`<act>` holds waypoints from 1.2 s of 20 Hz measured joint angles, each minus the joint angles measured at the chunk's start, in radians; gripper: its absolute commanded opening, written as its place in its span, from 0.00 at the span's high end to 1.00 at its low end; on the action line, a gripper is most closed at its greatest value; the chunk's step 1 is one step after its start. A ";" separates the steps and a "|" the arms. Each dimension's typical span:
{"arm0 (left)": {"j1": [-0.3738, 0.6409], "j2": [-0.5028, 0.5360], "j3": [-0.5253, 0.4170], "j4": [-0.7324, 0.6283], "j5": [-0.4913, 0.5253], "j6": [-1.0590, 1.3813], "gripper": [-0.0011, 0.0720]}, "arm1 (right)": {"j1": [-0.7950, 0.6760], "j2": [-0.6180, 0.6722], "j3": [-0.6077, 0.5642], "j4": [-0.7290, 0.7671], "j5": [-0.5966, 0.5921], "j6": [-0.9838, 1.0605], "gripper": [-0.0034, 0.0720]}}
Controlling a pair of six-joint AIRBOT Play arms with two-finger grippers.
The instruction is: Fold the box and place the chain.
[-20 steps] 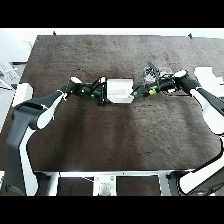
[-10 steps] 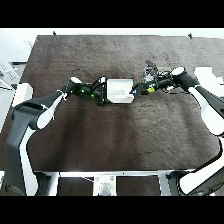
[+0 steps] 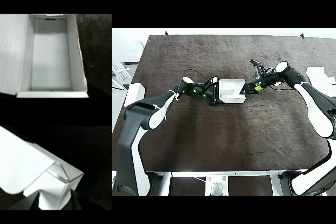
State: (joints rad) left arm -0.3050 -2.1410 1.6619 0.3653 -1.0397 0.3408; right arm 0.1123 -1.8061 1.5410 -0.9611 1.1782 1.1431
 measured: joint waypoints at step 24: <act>0.000 0.000 0.000 -0.004 0.000 0.000 0.51 | 0.210 -0.008 0.080 -0.536 -0.052 0.587 0.32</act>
State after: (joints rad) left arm -0.3054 -2.1414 1.6619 0.3614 -1.0401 0.3408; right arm 0.3222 -1.8137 1.6211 -1.4971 1.1263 1.7302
